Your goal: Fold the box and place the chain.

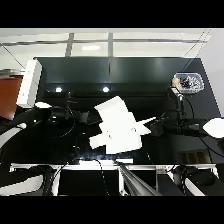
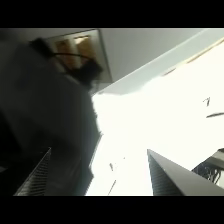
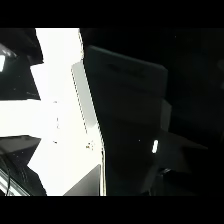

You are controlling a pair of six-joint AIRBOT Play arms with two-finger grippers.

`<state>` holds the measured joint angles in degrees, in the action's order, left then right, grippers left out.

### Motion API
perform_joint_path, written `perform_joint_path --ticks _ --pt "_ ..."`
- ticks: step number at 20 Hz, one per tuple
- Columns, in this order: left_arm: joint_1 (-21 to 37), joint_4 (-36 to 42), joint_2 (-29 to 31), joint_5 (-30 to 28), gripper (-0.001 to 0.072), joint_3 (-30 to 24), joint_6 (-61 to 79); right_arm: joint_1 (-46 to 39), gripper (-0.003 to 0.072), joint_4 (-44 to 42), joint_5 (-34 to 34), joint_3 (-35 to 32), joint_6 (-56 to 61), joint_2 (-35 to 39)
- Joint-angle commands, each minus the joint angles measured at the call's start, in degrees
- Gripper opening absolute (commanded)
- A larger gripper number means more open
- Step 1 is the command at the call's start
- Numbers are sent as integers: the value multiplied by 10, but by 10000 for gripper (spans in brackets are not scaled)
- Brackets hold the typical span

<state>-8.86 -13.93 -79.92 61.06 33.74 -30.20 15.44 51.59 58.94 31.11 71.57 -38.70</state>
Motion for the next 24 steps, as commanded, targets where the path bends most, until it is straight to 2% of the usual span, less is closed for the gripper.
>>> perform_joint_path --ticks 1,5,12,13,14,21,23,24 --pt "-34 62 -32 8 701 0 102 2 18 -6 -1 0 0 1" --pt "-71 88 -49 18 699 0 170 2 18 -6 0 0 1 1" --pt "-72 103 -61 94 666 0 292 2 18 -6 4 0 1 1" --pt "-72 101 -63 106 632 0 300 2 18 -6 6 0 1 1" --pt "-72 99 -64 113 552 0 301 2 18 -6 7 0 1 1" --pt "-72 40 -64 111 462 1 300 2 19 -5 7 0 1 1" --pt "-72 35 -64 109 306 1 300 2 19 -5 9 0 1 1" --pt "-72 39 -64 106 200 2 300 2 19 -5 13 0 1 1"
